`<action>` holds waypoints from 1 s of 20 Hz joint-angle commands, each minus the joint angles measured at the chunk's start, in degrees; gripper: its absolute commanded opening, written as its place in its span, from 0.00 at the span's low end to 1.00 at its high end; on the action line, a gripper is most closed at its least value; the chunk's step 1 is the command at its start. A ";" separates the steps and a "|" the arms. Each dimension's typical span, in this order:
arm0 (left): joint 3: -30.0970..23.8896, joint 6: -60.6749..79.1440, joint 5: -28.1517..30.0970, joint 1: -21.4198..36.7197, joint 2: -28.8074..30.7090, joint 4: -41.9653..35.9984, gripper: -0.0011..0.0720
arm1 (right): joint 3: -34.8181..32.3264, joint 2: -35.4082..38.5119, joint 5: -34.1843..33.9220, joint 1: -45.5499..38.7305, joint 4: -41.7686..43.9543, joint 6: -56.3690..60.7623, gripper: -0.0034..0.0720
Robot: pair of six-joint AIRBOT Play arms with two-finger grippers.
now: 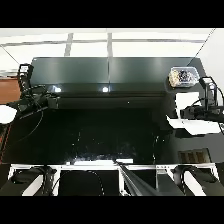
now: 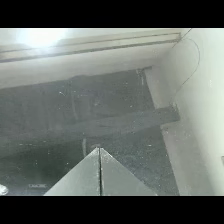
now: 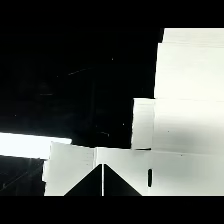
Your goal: Fold the box and place the chain.
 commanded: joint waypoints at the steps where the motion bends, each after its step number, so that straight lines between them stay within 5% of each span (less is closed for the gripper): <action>1: -0.02 0.00 0.00 -0.04 0.02 0.02 0.05 | -0.02 0.00 0.00 -0.02 0.00 0.02 0.07; 15: -0.02 0.00 0.00 -0.04 -0.09 0.02 0.05 | -0.02 -0.02 -0.11 -0.02 0.42 0.33 0.07; 20: -0.02 -0.07 2.01 -0.04 -0.09 -0.81 0.05 | -0.02 -0.02 -12.46 -0.02 17.40 0.26 0.07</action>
